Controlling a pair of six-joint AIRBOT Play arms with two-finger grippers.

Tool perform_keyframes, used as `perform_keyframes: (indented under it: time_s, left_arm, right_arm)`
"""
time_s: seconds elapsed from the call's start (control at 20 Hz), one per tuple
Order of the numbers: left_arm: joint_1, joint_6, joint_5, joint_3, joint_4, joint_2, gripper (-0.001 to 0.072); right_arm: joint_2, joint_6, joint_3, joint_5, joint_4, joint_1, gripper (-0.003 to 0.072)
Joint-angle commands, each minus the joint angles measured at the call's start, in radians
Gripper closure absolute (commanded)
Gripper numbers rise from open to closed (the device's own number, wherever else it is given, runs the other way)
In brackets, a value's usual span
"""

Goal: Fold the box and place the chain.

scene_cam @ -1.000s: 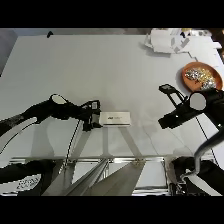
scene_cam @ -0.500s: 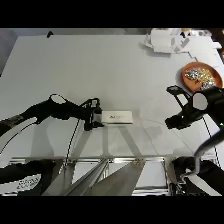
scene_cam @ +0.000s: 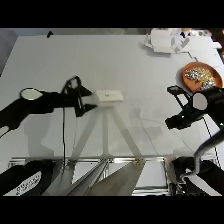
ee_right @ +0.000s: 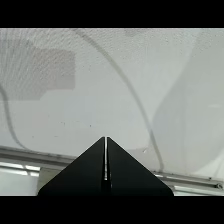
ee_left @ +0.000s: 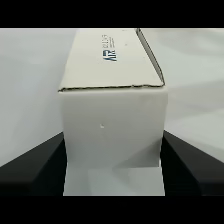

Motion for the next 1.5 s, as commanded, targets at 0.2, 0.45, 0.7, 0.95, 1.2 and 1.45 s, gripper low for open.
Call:
perform_keyframes:
  time_s: [0.2,0.45,0.7,0.95,1.2,1.45]
  left_arm:
    - [0.341,-0.489,0.172,0.0,0.306,0.161,0.0707]
    - [0.52,-0.636,0.201,0.0,0.371,0.158,0.0707]
    - [0.648,-0.652,0.135,-0.024,0.371,0.128,0.0707]
    - [0.723,-0.656,0.089,-0.131,0.374,0.118,0.0707]
    - [0.711,-0.742,-0.071,-0.153,0.591,0.117,0.0704]
    - [0.711,-0.833,-0.154,-0.153,0.702,0.117,0.0219]
  right_arm:
    - [0.001,0.0,0.001,0.0,0.0,-0.001,0.0666]
    - [0.001,0.0,0.001,0.001,0.0,-0.001,0.0666]
    - [0.001,0.0,0.001,0.001,0.0,-0.001,0.0666]
    - [0.001,0.0,0.001,0.001,0.0,0.0,0.0666]
    - [0.001,0.0,0.001,0.001,0.0,0.0,0.0666]
    - [0.001,0.0,0.001,0.001,0.0,0.0,0.0666]
